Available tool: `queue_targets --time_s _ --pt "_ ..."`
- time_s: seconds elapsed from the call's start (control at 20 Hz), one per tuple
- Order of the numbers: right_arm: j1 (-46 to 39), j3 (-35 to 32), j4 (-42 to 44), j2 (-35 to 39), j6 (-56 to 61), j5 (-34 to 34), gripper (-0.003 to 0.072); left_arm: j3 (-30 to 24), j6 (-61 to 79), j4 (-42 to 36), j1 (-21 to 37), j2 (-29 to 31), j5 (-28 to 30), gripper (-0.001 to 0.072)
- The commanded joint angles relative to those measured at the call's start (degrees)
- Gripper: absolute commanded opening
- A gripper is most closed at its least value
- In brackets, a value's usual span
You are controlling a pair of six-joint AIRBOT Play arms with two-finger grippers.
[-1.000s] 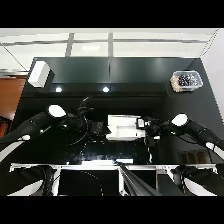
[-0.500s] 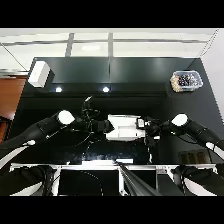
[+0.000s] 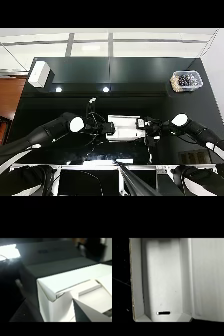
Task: Fold the box and place the chain.
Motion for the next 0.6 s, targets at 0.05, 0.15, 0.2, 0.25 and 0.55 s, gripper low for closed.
queue_targets --time_s 0.05,0.15,0.2,0.25,0.55 --pt "0.04 -0.02 0.04 -0.02 0.00 0.02 0.0443 6.40 -13.22 15.82 -3.63 -3.63 -9.42 0.0690" --pt "0.04 -0.02 0.04 -0.02 0.00 0.00 0.0443 9.81 -13.40 16.46 -4.42 -6.64 -13.64 0.0658" --pt "0.04 -0.02 0.04 -0.02 0.00 0.00 0.0443 11.17 -13.49 16.41 -5.01 -7.80 -14.97 0.0655" --pt "0.04 -0.02 0.04 -0.02 0.00 0.00 0.0443 12.20 -13.79 16.50 -5.60 -8.66 -15.76 0.0589" --pt "0.04 -0.02 0.04 -0.02 0.00 0.04 0.0443 17.75 -20.90 21.97 -8.70 -12.41 -22.18 0.0485"
